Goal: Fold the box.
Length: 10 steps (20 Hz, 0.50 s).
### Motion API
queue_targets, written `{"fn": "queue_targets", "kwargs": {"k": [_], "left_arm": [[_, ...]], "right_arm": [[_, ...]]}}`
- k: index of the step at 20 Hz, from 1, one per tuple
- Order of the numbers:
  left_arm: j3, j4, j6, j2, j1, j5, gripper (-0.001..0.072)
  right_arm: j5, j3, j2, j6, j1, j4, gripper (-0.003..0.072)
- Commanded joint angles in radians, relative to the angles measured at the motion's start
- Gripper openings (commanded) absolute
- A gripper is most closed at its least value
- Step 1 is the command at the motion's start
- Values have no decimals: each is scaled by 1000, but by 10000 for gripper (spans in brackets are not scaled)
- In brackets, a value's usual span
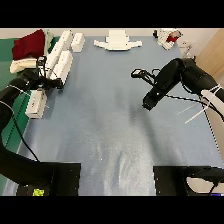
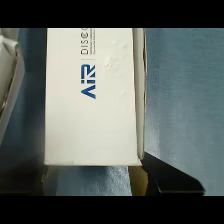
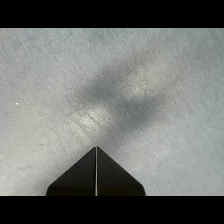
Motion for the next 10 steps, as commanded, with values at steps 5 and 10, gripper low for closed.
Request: {"fn": "queue_targets", "kwargs": {"k": [5,10], "left_arm": [[155,10,4,-130,-18,-24,464],[222,17,4,-184,-31,-18,465]], "right_arm": [[0,1,0,0,-1,0,6],[0,1,0,0,-1,0,6]]}}
